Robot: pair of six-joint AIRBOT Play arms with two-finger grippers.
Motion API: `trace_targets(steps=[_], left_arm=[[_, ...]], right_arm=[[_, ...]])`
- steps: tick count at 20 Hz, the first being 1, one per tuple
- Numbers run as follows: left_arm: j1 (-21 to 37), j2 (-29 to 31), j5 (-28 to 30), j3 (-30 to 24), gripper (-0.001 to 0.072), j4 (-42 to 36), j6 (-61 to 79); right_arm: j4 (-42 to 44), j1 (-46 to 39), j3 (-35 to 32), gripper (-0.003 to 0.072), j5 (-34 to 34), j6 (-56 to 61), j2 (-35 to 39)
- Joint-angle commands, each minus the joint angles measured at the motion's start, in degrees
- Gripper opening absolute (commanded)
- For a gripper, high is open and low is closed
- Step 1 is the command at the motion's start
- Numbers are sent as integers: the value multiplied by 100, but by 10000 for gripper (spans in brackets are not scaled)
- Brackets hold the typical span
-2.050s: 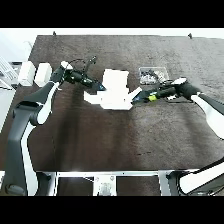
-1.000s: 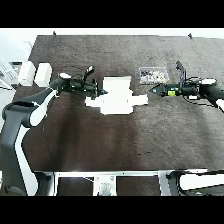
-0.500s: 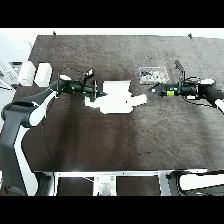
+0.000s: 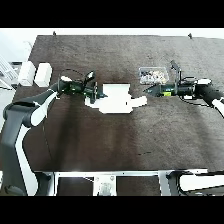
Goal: Fold the box and place the chain.
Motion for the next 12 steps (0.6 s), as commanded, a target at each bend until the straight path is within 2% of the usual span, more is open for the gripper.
trace_targets(steps=[1, 4, 5, 6, 8, 9, 12], left_arm=[[0, -11, 66, 0, 21, -48, 35], [0, -11, 70, 0, 22, -48, 35], [0, -11, 68, 2, 22, -48, 31], [-2, -11, 68, 2, 22, -50, 33], [0, -11, 70, 0, 22, -57, 33], [0, -11, 70, 0, 21, -57, 33], [0, -11, 70, 2, 22, -59, 33]], right_arm=[[208, 17, -225, 152, 59, -511, 358], [275, 90, -750, 152, 68, -1156, 1128], [273, 166, -946, 173, 81, -1539, 1346], [245, 291, -1152, 307, 81, -2072, 1526], [181, 560, -1464, 473, 79, -2796, 1668], [138, 697, -1558, 508, 76, -2959, 1665], [-404, 1126, -1711, 509, -22, -4006, 1655]])
